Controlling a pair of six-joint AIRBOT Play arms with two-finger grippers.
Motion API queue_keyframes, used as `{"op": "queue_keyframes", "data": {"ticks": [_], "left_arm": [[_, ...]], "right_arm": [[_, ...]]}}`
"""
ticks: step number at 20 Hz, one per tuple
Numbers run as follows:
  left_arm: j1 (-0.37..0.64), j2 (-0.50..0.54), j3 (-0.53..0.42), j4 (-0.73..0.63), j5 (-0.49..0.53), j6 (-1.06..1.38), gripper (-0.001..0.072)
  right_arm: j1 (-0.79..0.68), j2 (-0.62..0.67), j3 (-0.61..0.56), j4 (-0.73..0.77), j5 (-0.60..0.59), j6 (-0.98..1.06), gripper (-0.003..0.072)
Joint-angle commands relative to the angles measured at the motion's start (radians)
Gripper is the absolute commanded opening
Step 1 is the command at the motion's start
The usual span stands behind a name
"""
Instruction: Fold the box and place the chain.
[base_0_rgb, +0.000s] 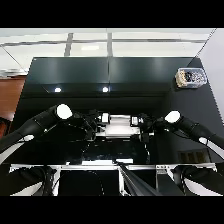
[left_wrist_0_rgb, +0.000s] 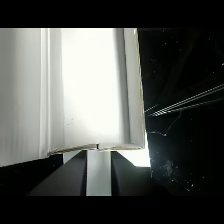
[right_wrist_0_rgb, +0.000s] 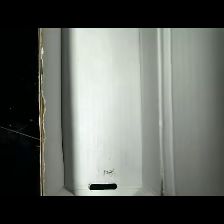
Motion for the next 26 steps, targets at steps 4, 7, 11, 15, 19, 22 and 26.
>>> {"op": "queue_keyframes", "data": {"ticks": [4, 7, 11, 15, 19, 22, 26], "left_arm": [[-0.001, -0.013, -0.001, -0.076, -0.012, 0.001, 0.0153], [-0.001, -0.039, -0.001, -0.148, -0.012, 0.002, 0.0162], [-0.001, -0.075, -0.001, -0.168, -0.005, 0.001, 0.0194], [-0.001, -0.076, -0.001, -0.17, -0.007, 0.0, 0.0164], [-0.001, -0.076, 0.0, -0.172, 0.002, -0.029, 0.0214], [0.004, -0.064, 0.006, -0.124, -0.021, -0.097, 0.0105], [0.043, 0.047, 0.024, 0.151, -0.063, -0.492, 0.0024]], "right_arm": [[0.001, -0.001, -0.001, 0.0, 0.0, 0.0, 0.0169], [0.001, -0.001, -0.001, 0.0, 0.0, 0.0, 0.0169], [0.001, -0.001, -0.001, 0.0, 0.0, 0.0, 0.0169], [0.001, -0.001, -0.001, 0.0, 0.0, 0.0, 0.0169], [0.001, -0.001, -0.001, 0.0, 0.0, 0.0, 0.0169], [0.001, -0.001, -0.001, 0.0, 0.0, 0.0, 0.0169], [0.001, -0.001, -0.001, 0.0, 0.0, 0.0, 0.0169]]}}
